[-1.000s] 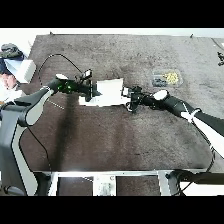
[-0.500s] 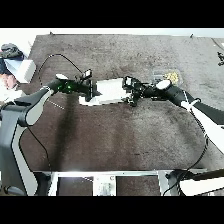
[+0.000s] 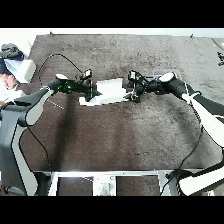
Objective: Fold the box and place the chain.
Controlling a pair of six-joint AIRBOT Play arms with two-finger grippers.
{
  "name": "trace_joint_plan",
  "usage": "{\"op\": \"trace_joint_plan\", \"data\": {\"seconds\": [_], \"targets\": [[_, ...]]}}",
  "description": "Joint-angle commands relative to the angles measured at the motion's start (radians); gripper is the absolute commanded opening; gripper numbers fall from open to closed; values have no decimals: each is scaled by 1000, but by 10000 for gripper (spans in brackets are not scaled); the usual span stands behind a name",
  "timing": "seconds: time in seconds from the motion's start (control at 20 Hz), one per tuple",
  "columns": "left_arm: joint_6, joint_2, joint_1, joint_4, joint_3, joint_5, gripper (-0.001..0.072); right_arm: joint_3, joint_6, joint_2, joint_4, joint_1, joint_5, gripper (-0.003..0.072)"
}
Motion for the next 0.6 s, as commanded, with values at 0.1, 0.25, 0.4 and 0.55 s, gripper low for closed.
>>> {"op": "trace_joint_plan", "data": {"seconds": [0.1, 0.25, 0.4, 0.55], "targets": [[0, 0, 0, 1, 0, 0, 13, 156, 75, -105, -68, -23, 163, 618], [0, 0, 0, 0, 0, 0, 13, 197, 74, -121, -71, -23, 159, 618], [0, 0, 0, 1, 0, 0, 13, 214, 66, -127, -71, -22, 156, 618], [0, 0, 0, 1, 0, -1, 13, 278, 75, -183, -68, -18, 209, 618]]}}
